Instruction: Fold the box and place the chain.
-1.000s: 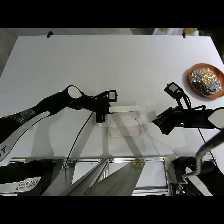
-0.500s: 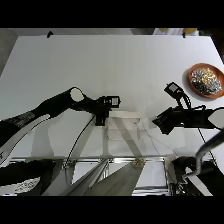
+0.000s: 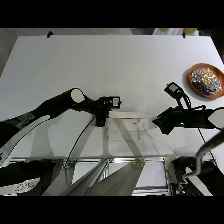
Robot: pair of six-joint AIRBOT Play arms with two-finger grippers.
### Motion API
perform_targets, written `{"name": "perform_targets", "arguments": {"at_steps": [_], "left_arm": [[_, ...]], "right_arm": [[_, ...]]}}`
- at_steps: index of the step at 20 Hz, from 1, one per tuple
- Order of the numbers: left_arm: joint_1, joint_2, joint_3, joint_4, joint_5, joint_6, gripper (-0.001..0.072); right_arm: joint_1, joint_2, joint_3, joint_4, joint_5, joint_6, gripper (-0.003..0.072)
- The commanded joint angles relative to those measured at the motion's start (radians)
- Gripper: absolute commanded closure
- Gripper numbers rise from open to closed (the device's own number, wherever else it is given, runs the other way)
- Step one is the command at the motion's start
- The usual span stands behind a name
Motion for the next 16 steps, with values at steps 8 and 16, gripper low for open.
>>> {"name": "perform_targets", "arguments": {"at_steps": [8, 16], "left_arm": [[-0.001, 0.001, 0.000, 0.001, -0.008, -0.001, 0.0697], [-0.001, 0.001, 0.000, 0.002, -0.007, -0.001, 0.0697]], "right_arm": [[0.163, 0.000, 0.000, 0.021, 0.011, -0.115, 0.0674], [0.531, -0.038, -0.043, -0.220, -0.093, -0.090, 0.0629]]}}
